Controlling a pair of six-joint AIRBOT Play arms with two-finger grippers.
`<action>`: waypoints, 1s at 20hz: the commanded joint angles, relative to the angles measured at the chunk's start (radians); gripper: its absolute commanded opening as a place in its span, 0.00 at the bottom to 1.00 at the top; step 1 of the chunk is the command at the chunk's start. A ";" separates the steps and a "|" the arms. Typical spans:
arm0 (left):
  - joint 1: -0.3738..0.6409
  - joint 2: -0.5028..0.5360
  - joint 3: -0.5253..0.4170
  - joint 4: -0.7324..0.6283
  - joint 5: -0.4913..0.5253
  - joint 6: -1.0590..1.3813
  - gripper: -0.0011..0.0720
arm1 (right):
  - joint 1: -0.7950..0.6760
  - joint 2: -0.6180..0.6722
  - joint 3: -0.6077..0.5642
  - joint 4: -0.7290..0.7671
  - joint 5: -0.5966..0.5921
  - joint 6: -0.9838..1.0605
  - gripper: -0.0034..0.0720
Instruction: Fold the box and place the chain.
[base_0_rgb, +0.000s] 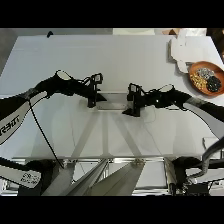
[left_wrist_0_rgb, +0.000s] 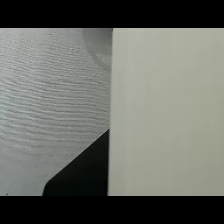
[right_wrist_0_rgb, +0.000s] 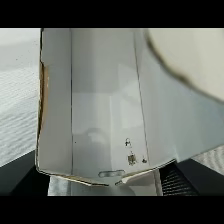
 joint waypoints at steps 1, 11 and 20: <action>0.000 0.000 0.000 0.000 -0.002 0.001 0.03 | 0.001 -0.002 0.001 0.013 -0.023 -0.002 0.98; 0.000 0.000 0.000 0.000 -0.002 0.001 0.03 | 0.039 -0.002 0.006 0.004 -0.057 -0.068 0.98; 0.000 0.000 0.000 0.000 -0.002 0.000 0.03 | 0.032 -0.002 0.006 0.003 -0.052 -0.069 0.96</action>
